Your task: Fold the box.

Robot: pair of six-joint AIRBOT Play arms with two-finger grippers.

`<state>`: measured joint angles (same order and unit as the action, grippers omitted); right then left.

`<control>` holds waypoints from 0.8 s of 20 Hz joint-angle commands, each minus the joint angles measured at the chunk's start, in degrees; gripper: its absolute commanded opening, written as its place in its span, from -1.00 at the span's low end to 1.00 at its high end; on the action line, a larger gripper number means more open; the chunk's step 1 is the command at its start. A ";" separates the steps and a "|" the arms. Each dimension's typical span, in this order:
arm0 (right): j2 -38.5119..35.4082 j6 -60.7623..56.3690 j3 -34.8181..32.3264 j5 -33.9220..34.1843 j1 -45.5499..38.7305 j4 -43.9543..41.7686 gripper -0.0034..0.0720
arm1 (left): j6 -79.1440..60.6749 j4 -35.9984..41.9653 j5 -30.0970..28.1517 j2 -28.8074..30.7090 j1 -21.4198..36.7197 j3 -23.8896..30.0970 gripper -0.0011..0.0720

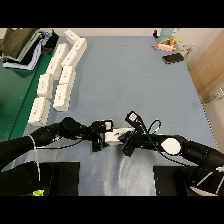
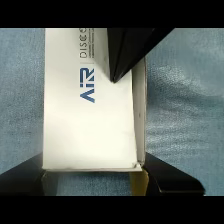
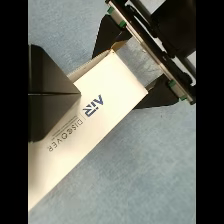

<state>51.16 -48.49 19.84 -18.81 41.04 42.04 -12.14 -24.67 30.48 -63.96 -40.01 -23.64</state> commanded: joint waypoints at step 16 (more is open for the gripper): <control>-8.15 0.02 -0.02 3.80 -0.02 4.81 -0.90 | -0.02 0.00 0.00 0.02 -0.02 0.00 0.16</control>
<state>45.54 -48.45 19.68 -18.68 41.08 44.16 -12.12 -24.62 30.50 -63.94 -40.01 -23.64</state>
